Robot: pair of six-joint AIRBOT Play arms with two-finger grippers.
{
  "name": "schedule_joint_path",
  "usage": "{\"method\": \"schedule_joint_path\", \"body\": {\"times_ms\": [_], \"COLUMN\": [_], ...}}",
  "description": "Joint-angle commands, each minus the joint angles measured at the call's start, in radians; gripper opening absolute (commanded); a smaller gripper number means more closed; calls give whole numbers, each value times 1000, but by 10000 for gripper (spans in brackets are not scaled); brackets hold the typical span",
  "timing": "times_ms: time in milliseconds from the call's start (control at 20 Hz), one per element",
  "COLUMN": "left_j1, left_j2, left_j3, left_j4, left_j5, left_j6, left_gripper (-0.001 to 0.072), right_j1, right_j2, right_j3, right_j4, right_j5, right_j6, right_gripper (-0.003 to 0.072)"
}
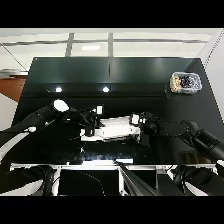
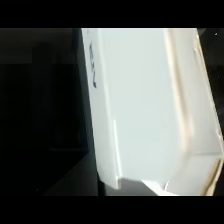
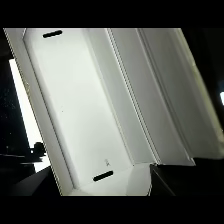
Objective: Fold the box and place the chain.
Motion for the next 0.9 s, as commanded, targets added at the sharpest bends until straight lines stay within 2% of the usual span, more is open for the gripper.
{"method": "schedule_joint_path", "body": {"times_ms": [0,300,400,550,850], "left_j1": [-11,-19,-19,-19,-19], "left_j2": [2,2,2,2,2], "left_j3": [2,2,2,2,2], "left_j4": [32,36,36,36,36], "left_j5": [-3,-2,-2,-2,4], "left_j6": [3,3,3,3,3], "left_gripper": [27,27,27,27,28], "right_j1": [-1,-5,-5,-5,-5], "right_j2": [-8,-8,-10,-34,-85], "right_j3": [1,1,1,1,1], "right_j4": [8,14,31,137,140], "right_j5": [40,43,5,-67,-73], "right_j6": [0,0,-5,-113,-123], "right_gripper": [707,707,706,706,705]}}
